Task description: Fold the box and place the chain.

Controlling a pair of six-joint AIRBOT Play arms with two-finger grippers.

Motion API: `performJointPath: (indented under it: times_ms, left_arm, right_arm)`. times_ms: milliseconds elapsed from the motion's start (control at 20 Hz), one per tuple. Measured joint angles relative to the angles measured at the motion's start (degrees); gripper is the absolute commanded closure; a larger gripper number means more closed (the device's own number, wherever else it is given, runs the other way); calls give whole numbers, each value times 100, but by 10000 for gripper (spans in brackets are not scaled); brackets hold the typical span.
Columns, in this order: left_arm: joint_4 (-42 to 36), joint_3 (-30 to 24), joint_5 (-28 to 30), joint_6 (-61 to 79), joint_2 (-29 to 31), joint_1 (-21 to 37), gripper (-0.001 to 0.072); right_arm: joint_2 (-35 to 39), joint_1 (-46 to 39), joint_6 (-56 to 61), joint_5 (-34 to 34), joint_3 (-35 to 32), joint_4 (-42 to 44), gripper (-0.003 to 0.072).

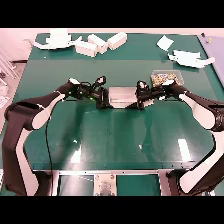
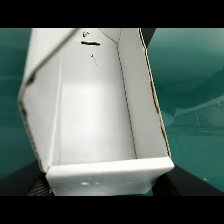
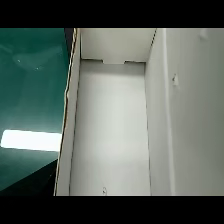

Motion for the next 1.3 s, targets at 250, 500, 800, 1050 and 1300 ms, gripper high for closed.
performJointPath:
  times_ms: [250,500,800,1050,1300]
  left_arm:
    - [-2,0,9,-2,0,-2,243]
    - [-15,-2,42,-7,0,-7,243]
    - [-24,0,57,-13,0,-2,243]
    - [-2,0,20,7,4,-2,243]
    - [-2,0,37,4,4,-2,243]
  right_arm:
    - [0,0,0,9,0,-4,-2]
    - [52,-81,-118,146,105,24,-34]
    - [422,-363,-153,302,227,-310,-34]
    - [1016,-857,-33,365,249,-439,-34]
    - [1473,-1143,501,885,249,-568,240]
